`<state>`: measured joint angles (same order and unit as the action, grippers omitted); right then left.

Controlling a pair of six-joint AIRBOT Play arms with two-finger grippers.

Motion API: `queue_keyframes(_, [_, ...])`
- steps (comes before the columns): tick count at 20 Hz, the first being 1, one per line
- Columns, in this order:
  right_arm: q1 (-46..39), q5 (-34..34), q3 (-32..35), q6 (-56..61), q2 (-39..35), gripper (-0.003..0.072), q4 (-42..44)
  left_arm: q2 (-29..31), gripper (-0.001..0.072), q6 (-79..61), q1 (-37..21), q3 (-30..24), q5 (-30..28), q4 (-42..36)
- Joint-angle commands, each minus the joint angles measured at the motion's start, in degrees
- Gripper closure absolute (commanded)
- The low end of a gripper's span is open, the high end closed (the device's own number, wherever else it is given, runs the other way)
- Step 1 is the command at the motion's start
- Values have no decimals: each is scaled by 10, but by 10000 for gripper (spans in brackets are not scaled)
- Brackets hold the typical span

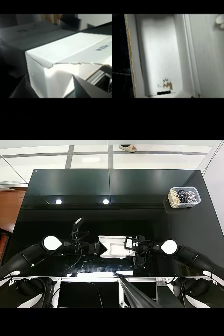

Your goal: Fold the box and place the chain.

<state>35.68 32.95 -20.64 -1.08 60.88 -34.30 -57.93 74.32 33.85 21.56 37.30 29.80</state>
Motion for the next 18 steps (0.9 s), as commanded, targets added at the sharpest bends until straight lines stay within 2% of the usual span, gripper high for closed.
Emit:
queue_keyframes(1, [0, 0, 0, 0, 0, 202, 0, 0, 40, 57, 20, 0, -29, 30])
queue_keyframes(6, [0, 0, 0, 0, 0, 202, 0, 0, 39, 143, 44, 3, -49, 101])
queue_keyframes(12, [0, 0, 0, 0, 0, 202, 0, -9, 40, 185, 58, 32, -62, 128])
queue_keyframes(14, [0, 0, 0, 0, 0, 202, 0, -15, 44, 274, 67, 53, -31, 180])
queue_keyframes(15, [0, 0, 0, 1, 0, 202, 0, -17, 118, 317, 74, 66, -16, 224])
queue_keyframes(16, [0, 0, 0, 1, 0, 202, 0, -17, 137, 362, 85, 79, -2, 273])
queue_keyframes(18, [0, 0, 0, 1, 0, 202, 0, -17, 139, 443, 109, 106, 26, 374])
